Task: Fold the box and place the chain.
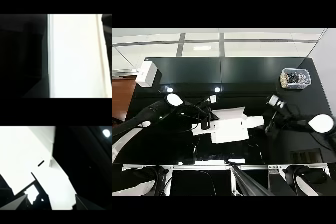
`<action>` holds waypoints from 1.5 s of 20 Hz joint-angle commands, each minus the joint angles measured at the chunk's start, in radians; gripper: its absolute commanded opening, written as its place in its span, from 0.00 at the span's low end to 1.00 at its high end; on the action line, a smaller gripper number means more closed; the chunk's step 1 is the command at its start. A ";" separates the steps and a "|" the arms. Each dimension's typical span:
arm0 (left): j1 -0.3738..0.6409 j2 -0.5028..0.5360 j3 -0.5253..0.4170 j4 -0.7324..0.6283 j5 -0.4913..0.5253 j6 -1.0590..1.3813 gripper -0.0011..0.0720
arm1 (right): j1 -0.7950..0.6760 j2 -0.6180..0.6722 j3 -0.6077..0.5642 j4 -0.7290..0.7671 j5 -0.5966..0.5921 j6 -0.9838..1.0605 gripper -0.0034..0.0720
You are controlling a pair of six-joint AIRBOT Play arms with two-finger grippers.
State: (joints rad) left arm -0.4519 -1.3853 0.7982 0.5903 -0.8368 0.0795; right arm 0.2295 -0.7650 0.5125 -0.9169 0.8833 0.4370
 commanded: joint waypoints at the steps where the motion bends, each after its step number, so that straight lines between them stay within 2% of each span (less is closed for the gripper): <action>1: -0.030 -0.027 -0.001 0.002 0.003 0.023 0.05 | 0.071 -0.037 -0.060 0.000 -0.064 -0.188 0.93; 7: -0.036 -0.034 -0.001 0.034 0.032 0.022 0.05 | 0.175 -0.127 -0.079 -0.001 -0.102 -0.243 0.93; 10: -0.036 -0.034 -0.001 0.034 0.032 0.022 0.05 | 0.178 -0.145 -0.079 -0.032 -0.091 -0.282 0.93; 14: -0.036 -0.034 -0.001 0.034 0.032 0.022 0.05 | 0.178 -0.145 -0.079 -0.044 0.002 -0.355 0.93; 19: -0.036 -0.036 -0.001 0.034 0.033 0.022 0.05 | 0.191 -0.200 -0.079 0.029 -0.014 -0.438 0.92; 24: -0.036 -0.036 -0.001 0.034 0.032 0.022 0.05 | 0.293 -0.220 -0.078 0.071 -0.129 -0.476 0.92; 30: -0.036 -0.036 -0.001 0.034 0.032 0.021 0.05 | 0.333 -0.261 -0.079 0.069 -0.249 -0.476 0.92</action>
State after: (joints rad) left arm -0.4870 -1.4208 0.7975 0.6243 -0.8040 0.1009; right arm 0.5407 -1.0073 0.4343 -0.8501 0.7101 -0.0341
